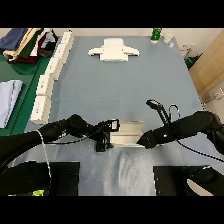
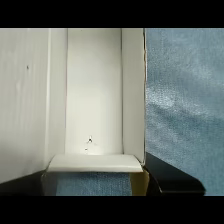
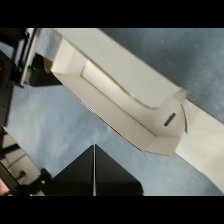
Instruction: Fold the box.
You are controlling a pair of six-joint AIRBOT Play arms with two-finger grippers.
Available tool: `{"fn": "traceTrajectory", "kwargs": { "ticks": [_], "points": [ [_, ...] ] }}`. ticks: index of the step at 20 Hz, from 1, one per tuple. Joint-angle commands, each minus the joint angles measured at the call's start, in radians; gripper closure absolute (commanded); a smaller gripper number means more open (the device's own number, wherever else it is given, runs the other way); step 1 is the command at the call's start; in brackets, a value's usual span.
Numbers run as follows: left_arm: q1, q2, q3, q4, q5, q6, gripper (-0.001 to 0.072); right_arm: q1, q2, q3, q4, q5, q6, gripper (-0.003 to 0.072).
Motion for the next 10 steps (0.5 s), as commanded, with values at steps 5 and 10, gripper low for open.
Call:
{"fn": "traceTrajectory", "kwargs": {
  "ticks": [5, 10],
  "points": [
    [0.0, -0.001, 0.0, 0.001, 0.01, 0.001, 0.0187, 0.001, -0.076, 0.004, 0.131, 0.344, 0.07, 0.0682],
    [0.0, -0.001, 0.0, 0.008, 0.012, 0.001, 0.0187, 0.001, -0.142, 0.004, 0.126, 0.457, 0.069, 0.0683]
  ]
}}
